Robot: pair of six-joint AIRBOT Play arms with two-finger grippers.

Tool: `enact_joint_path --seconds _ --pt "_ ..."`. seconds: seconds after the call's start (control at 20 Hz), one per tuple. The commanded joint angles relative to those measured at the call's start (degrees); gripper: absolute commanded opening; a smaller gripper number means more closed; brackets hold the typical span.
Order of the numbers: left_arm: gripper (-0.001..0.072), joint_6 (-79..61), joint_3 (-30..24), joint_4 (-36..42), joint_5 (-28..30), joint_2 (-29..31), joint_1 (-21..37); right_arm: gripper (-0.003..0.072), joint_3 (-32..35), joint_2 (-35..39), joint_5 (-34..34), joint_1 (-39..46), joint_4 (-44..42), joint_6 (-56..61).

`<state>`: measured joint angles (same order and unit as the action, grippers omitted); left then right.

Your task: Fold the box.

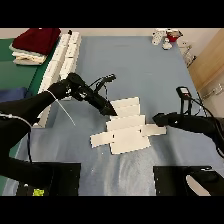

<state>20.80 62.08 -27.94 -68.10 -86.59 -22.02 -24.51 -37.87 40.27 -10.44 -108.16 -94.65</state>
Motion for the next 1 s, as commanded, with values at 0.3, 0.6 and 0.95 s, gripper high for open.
enact_joint_path --seconds 0.3,0.6,0.95 --pt "0.0008 -14.4 -17.8 -0.3 20.0 18.1 -6.2 0.0269 -5.6 0.1 3.7 1.6 -4.2 10.4" --pt "0.0008 -14.8 -20.6 -6.3 26.3 22.8 -15.2 0.0264 -5.5 0.0 9.4 0.0 -2.6 9.6" --pt "0.0008 -14.2 -22.8 -7.0 34.5 25.1 -21.7 0.0264 -5.5 0.0 8.6 0.0 -2.6 9.6"
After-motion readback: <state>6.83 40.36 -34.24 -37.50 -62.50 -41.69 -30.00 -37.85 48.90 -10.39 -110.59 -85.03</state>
